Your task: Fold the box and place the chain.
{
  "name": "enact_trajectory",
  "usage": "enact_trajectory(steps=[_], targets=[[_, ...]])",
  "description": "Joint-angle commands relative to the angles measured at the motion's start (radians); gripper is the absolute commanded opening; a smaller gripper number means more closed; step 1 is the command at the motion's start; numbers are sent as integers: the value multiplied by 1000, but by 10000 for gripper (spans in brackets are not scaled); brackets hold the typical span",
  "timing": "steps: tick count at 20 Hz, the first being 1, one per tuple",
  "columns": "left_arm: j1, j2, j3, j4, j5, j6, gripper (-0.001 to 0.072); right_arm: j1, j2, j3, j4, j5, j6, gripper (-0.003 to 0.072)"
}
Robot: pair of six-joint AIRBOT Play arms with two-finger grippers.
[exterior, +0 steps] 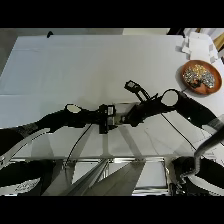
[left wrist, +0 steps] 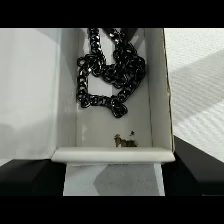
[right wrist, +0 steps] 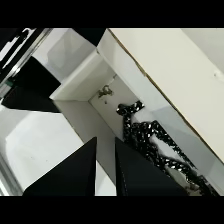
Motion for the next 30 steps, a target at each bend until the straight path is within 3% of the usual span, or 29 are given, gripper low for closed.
enact_trajectory(steps=[1,4,9,14,17,19,30], targets=[[1,0,1,0,0,0,135,0,67,0,-2,27,0,131],[1,0,1,0,0,0,135,0,165,0,-56,48,1,131],[1,0,1,0,0,0,134,-56,291,0,-303,99,153,122],[1,0,1,0,0,0,135,-261,274,0,-385,109,325,102],[1,0,1,0,0,0,135,-414,224,0,-399,-10,406,139],[1,0,1,0,0,0,135,-502,172,-1,-404,-95,433,303],[1,0,1,0,0,0,135,-715,-158,-1,-451,-513,634,307]])
